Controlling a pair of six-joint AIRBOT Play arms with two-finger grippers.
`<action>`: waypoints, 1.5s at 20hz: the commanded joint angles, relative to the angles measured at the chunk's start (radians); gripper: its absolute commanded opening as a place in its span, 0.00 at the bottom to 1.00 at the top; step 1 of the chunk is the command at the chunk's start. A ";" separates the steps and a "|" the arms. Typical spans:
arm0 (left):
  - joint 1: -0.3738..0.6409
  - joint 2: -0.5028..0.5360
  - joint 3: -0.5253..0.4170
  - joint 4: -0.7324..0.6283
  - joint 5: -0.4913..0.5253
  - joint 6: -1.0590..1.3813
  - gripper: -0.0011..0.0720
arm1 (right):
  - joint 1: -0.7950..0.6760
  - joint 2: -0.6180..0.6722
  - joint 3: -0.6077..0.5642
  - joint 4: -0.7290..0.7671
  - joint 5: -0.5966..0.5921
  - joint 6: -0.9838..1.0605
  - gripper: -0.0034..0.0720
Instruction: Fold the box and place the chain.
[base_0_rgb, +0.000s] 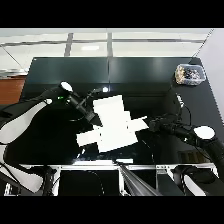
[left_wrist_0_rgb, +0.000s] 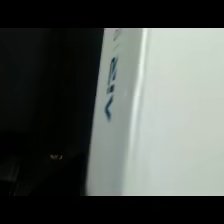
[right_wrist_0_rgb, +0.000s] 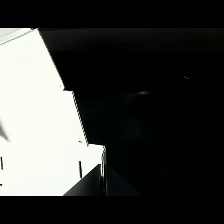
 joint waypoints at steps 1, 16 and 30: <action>-0.001 -0.003 0.007 0.007 0.019 0.010 0.18 | 0.001 0.000 0.000 -0.001 0.000 0.000 0.07; -0.085 0.216 -0.054 0.105 0.237 0.085 0.04 | -0.026 0.002 0.240 -0.650 0.189 -0.001 0.84; -0.308 0.382 -0.267 0.252 0.882 0.535 0.04 | -0.023 0.001 0.260 -0.663 0.227 -0.146 0.84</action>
